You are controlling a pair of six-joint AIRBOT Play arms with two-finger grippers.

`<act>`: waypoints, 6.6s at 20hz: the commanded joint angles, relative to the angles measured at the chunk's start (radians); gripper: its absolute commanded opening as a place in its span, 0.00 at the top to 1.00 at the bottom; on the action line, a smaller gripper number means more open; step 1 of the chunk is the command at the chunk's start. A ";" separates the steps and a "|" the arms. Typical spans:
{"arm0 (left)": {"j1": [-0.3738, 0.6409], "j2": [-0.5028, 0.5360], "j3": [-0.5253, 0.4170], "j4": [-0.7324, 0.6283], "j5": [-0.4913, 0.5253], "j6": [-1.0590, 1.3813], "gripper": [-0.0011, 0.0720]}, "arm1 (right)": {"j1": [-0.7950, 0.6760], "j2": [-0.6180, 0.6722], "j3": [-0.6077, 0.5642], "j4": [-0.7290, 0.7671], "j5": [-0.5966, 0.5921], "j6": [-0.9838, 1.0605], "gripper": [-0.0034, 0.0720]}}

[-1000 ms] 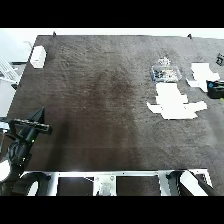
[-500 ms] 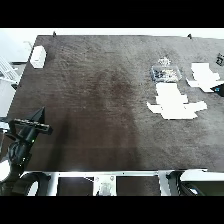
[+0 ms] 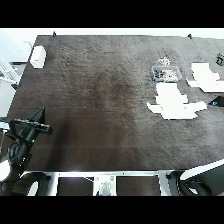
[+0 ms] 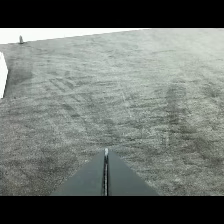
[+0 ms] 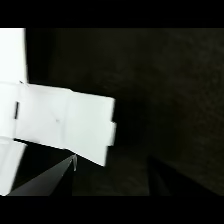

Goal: Fold the box and place the chain.

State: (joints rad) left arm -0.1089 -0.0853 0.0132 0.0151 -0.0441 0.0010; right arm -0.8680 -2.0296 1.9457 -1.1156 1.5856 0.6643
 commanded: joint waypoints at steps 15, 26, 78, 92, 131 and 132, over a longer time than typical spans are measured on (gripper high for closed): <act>-0.001 0.000 0.000 0.000 0.001 0.000 0.95 | -0.045 -0.134 0.044 0.237 0.086 -0.014 0.24; -0.001 0.000 0.000 0.000 0.001 0.000 0.95 | 0.005 -0.180 0.039 0.294 0.165 0.014 0.31; -0.001 0.000 0.000 0.000 0.000 0.000 0.95 | 0.922 0.396 -1.019 1.005 -0.752 -0.149 0.94; -0.001 0.000 0.006 0.004 0.000 0.001 0.09 | 0.941 0.354 -0.990 0.976 -0.752 -0.150 0.94; 0.104 -1.962 1.806 0.592 -1.298 -0.779 0.09 | 0.941 0.354 -0.990 0.948 -0.750 -0.198 0.94; 0.104 -1.969 1.816 0.595 -1.290 -0.780 0.09 | 0.941 0.354 -0.990 0.948 -0.750 -0.198 0.94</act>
State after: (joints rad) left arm -0.0063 -1.9991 1.7622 0.5930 -1.2984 -0.7227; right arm 0.0723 -1.6752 0.9546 -0.1684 0.8352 0.4713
